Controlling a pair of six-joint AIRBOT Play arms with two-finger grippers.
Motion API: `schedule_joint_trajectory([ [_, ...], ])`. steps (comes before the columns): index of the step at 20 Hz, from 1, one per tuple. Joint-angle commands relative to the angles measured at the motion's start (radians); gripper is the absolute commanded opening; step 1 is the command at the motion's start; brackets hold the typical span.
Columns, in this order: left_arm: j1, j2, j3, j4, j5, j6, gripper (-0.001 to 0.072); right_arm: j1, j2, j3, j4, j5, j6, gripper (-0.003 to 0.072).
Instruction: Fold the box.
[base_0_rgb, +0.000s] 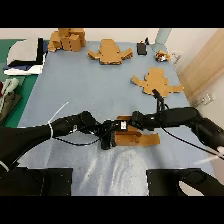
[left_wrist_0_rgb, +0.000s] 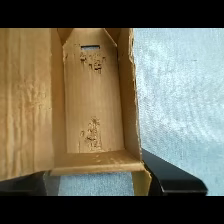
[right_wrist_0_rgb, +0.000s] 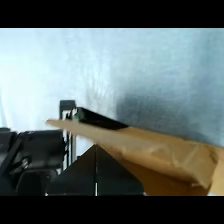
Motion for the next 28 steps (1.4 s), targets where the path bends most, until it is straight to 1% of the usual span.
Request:
schedule_joint_trajectory([
  [1, 0.000, 0.000, 0.000, 0.000, 0.000, 0.000, 0.0535, 0.003, -0.168, 0.035, -0.018, 0.015, -0.096, 0.0003],
  [3, 0.000, 0.000, 0.000, 0.000, 0.000, 0.000, 0.0535, 0.006, -0.242, 0.035, -0.018, 0.003, -0.151, 0.0003],
  [5, 0.000, 0.000, 0.000, 0.000, 0.000, 0.000, 0.0535, 0.006, -0.282, 0.035, -0.018, 0.011, -0.205, 0.0003],
  [11, 0.000, 0.000, 0.000, 0.000, 0.000, 0.000, 0.0535, 0.005, -0.285, 0.039, -0.021, 0.100, -0.286, 0.0003],
  [14, 0.000, 0.000, 0.000, 0.000, 0.000, 0.000, 0.0535, 0.003, -0.244, 0.067, -0.040, 0.108, -0.330, 0.0003],
  [15, 0.000, 0.000, 0.000, 0.000, 0.000, 0.000, 0.0535, 0.003, -0.213, 0.082, -0.070, 0.106, -0.329, 0.0003],
  [17, 0.000, 0.000, 0.000, 0.000, 0.000, 0.000, 0.0535, 0.003, -0.117, 0.096, -0.178, 0.085, -0.317, 0.0002],
  [18, 0.000, 0.000, 0.000, 0.000, 0.000, 0.000, 0.0535, 0.003, -0.063, 0.096, -0.261, 0.049, -0.270, 0.0002],
  [19, 0.000, 0.000, 0.000, 0.000, 0.000, 0.000, 0.0535, 0.003, -0.010, 0.095, -0.357, -0.020, -0.203, 0.0002],
  [20, 0.000, 0.000, 0.000, 0.000, 0.000, 0.000, 0.0535, 0.004, 0.035, 0.092, -0.436, -0.105, -0.150, 0.0002],
  [21, 0.000, 0.000, 0.000, 0.000, 0.000, 0.000, 0.0535, 0.004, 0.081, 0.078, -0.483, -0.191, -0.123, 0.0001],
  [23, 0.000, 0.000, 0.000, 0.000, 0.000, 0.000, 0.0535, 0.007, 0.192, 0.007, -0.476, -0.325, -0.146, 0.0002],
  [25, 0.000, 0.000, 0.000, 0.000, 0.000, 0.000, 0.0535, 0.048, 0.305, -0.084, -0.400, -0.454, -0.326, 0.0003],
  [26, 0.000, 0.000, 0.000, 0.000, 0.000, 0.000, 0.0535, 0.073, 0.354, -0.128, -0.383, -0.492, -0.359, 0.0033],
  [28, 0.000, 0.000, 0.000, 0.000, 0.000, 0.000, 0.0535, 0.109, 0.420, -0.197, -0.447, -0.481, -0.407, 0.0590],
])
